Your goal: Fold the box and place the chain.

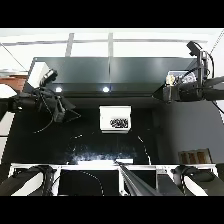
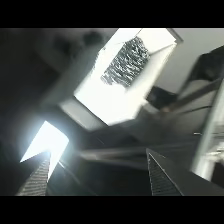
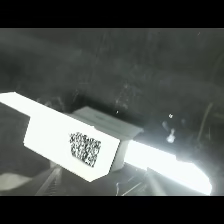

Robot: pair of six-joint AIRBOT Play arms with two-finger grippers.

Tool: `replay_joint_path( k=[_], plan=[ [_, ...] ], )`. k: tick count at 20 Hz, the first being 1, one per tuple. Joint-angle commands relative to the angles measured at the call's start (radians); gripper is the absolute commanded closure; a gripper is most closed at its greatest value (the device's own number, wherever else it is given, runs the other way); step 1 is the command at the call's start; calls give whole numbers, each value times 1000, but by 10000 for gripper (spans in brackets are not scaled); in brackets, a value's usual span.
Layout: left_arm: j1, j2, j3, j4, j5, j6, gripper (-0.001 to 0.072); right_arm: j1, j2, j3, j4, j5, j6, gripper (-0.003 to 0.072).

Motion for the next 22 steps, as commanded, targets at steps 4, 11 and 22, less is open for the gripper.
replay_joint_path(
  k=[4, 11, 22],
  plan=[
    [-119, -105, -95, -48, 153, 624, -4, 2, 0, 1, -159, -53, -1, -20],
    [-162, -269, -94, -49, 147, 663, 2, 2, 0, 0, -209, -63, 0, -19],
    [-265, -333, -24, -79, 177, 597, 4, 2, -1, 0, -210, -87, 0, -19]
  ],
)
